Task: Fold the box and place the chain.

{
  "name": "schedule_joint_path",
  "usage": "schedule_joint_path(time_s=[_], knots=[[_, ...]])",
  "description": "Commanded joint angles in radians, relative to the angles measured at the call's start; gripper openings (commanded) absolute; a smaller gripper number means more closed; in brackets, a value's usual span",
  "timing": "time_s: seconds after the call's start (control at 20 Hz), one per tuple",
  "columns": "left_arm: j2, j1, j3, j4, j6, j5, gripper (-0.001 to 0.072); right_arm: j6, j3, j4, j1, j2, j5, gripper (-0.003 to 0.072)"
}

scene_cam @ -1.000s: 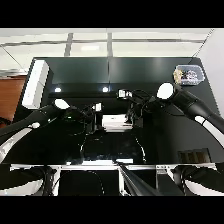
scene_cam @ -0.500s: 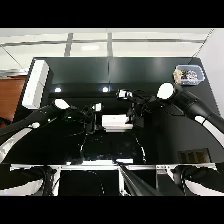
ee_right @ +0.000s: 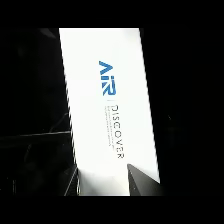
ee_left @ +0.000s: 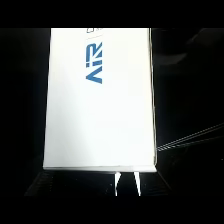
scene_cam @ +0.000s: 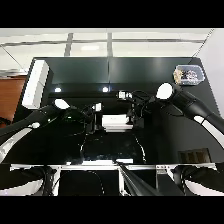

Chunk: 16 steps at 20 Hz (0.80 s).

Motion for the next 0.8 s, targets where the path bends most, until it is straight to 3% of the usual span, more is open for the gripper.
schedule_joint_path(time_s=[0.0,0.3,0.45,0.5,0.55,0.65,0.75], knots=[[0.000,0.000,0.001,0.001,0.001,0.000,0.0470,0.001,0.000,-0.028,0.014,-0.010,0.003,0.0372],[0.000,0.000,0.001,0.001,0.001,0.000,0.0469,0.107,0.020,-0.021,0.018,0.029,-0.008,0.0372],[0.000,0.000,0.001,0.001,0.001,0.000,0.0469,0.337,0.023,-0.011,-0.031,0.099,0.034,0.0368],[0.000,0.000,0.001,0.001,0.001,0.000,0.0469,0.447,0.022,-0.011,-0.054,0.105,0.077,0.0149],[0.000,0.000,0.001,0.001,0.001,0.000,0.0469,0.536,0.015,-0.003,-0.074,0.104,0.119,0.0017],[0.000,0.000,0.001,0.001,0.001,0.000,0.0469,0.586,-0.045,0.104,-0.104,0.103,0.140,0.0015],[0.000,0.000,0.001,0.001,0.001,0.000,0.0469,0.581,-0.122,0.322,-0.121,0.096,0.085,0.0007]])
